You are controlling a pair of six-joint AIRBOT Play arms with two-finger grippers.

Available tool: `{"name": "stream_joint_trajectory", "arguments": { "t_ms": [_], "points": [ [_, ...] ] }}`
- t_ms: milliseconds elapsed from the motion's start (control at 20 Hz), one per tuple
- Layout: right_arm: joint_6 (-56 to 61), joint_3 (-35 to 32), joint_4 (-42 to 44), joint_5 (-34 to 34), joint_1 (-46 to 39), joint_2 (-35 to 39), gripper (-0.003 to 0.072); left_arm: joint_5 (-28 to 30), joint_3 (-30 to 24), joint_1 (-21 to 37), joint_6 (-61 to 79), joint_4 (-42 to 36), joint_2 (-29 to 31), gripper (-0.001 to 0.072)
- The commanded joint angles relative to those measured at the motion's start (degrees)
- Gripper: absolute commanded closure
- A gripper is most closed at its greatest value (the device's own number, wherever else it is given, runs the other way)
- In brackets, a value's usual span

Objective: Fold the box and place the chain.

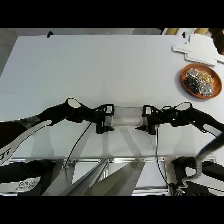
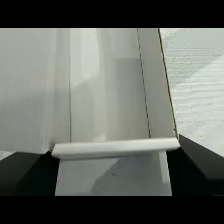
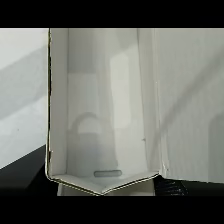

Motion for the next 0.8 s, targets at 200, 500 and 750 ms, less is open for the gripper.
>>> {"name": "stream_joint_trajectory", "arguments": {
  "t_ms": [200,500,750],
  "points": [
    [0.0,0.0,0.0,0.0,0.0,0.0,0.0343,0.5,0.1,-0.1,0.0,-0.6,0.0,0.0539],
    [0.0,0.0,0.0,0.0,0.0,0.0,0.0343,0.7,0.1,-0.4,-0.1,-0.1,0.0,0.0558],
    [0.0,0.0,0.0,0.0,0.0,0.0,0.0343,0.5,0.1,-0.4,-0.1,-0.2,0.0,0.0558]
  ]
}}
